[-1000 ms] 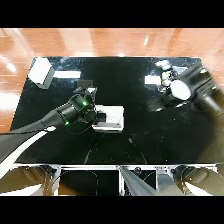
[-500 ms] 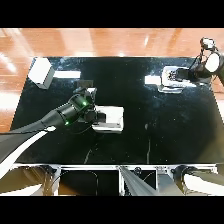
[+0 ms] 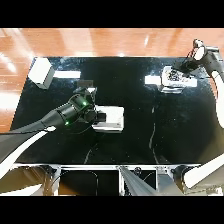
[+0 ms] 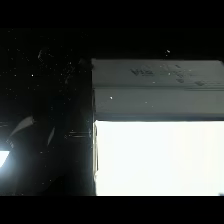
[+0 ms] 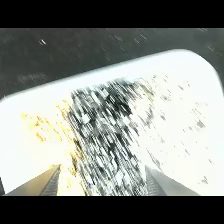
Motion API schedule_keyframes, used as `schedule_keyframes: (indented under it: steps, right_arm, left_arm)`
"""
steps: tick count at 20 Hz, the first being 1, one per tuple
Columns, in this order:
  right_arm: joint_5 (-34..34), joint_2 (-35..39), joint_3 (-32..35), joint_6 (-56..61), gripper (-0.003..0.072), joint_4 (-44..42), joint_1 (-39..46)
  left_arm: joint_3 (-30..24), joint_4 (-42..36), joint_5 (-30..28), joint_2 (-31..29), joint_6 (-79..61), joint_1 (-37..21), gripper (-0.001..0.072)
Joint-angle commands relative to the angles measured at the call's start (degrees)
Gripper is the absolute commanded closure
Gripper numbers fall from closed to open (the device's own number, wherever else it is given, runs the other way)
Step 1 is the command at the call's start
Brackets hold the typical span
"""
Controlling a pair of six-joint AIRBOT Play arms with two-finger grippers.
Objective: Fold the box and place the chain.
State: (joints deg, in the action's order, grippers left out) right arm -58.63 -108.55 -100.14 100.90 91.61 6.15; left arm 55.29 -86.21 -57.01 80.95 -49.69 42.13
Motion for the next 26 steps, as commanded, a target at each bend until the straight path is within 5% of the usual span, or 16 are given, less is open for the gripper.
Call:
schedule_keyframes:
  steps: [1,6,8,21,22,23,26]
  right_arm:
    - [2.4,-4.0,-3.3,-1.8,0.0111,-1.2,0.3]
    - [4.4,-4.6,-3.3,-4.3,0.0111,-1.3,0.3]
    - [3.3,-4.8,-3.3,-6.5,0.0205,-2.4,0.3]
    - [0.8,-6.6,-3.3,-10.2,0.0225,-2.5,0.2]
    - [0.8,-6.7,-3.3,-10.2,0.0506,-2.5,0.1]
    - [0.8,-6.7,-3.4,-10.2,0.0650,-2.8,0.1]
    - [-2.2,-6.4,-5.6,-10.4,0.0663,-3.1,0.2]
  left_arm:
    - [0.0,0.1,0.0,0.0,0.0,0.0,0.0690]
    - [0.0,0.1,0.1,0.0,0.0,0.0,0.0689]
    - [0.0,0.0,0.0,0.0,0.0,0.0,0.0689]
    - [0.0,0.0,0.0,0.0,0.0,0.0,0.0690]
    - [0.0,0.0,0.0,0.0,0.0,0.0,0.0690]
    - [0.0,0.0,0.0,0.0,0.0,0.0,0.0690]
    - [0.0,0.0,0.0,0.0,0.0,0.0,0.0690]
